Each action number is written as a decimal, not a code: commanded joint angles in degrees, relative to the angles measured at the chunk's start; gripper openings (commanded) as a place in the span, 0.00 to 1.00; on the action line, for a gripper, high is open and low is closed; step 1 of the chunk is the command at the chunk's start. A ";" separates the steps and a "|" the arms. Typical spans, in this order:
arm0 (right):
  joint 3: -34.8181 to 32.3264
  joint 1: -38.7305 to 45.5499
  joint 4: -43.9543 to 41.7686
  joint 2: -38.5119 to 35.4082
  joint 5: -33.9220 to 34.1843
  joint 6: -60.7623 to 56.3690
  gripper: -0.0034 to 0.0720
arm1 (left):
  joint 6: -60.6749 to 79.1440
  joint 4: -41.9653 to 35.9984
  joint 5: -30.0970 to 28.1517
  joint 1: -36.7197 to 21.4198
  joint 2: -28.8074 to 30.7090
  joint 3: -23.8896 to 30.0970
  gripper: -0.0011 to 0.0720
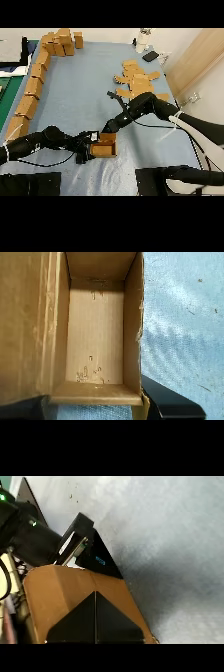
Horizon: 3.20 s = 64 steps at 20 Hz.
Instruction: Fold the box.
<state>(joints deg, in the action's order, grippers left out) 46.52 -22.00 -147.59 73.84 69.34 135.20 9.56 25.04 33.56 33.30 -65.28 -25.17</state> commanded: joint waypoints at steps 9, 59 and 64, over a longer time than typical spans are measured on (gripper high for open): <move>-15.93 -30.97 44.76 -26.43 -32.54 -23.17 0.05 | 0.02 0.02 0.00 -0.07 0.02 -0.04 0.72; -13.97 -66.95 96.80 -20.35 -17.90 -57.83 0.65 | 0.02 0.02 -0.02 -0.07 0.02 -0.04 0.72; -13.73 -66.93 99.54 -21.49 -16.35 -57.90 0.57 | 0.02 0.02 -0.04 -0.07 0.02 -0.04 0.72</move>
<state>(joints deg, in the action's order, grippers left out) 32.64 -88.86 -49.52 52.93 52.01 77.36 9.58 25.04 33.54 33.28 -65.28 -25.17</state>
